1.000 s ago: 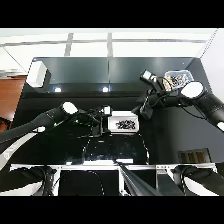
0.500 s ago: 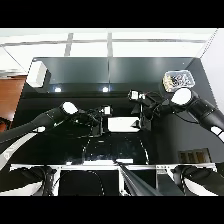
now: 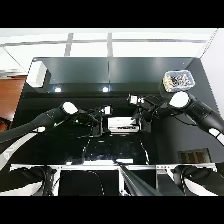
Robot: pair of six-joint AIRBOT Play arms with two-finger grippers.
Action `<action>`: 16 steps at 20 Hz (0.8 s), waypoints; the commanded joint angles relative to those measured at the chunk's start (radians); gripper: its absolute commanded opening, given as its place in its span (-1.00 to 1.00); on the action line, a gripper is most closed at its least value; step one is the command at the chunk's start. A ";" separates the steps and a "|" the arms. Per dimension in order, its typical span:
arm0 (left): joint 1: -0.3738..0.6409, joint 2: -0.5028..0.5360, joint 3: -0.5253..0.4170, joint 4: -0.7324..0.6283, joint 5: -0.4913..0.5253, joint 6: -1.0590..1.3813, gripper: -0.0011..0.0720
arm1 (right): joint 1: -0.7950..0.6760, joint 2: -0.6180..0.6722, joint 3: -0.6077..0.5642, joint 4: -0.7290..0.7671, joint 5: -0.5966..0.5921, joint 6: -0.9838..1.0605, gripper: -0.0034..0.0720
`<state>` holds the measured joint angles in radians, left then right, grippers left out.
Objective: Fold the box and place the chain.
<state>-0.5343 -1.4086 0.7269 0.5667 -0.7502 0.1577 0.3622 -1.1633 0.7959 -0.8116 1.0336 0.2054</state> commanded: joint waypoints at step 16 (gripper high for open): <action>0.000 -0.001 0.000 -0.002 0.013 -0.009 0.00 | 0.002 -0.001 -0.006 -0.002 0.019 0.000 -0.18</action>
<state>-0.5343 -1.4086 0.7269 0.5644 -0.7357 0.1490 0.3634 -1.1645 0.7902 -0.8150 1.0496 0.2050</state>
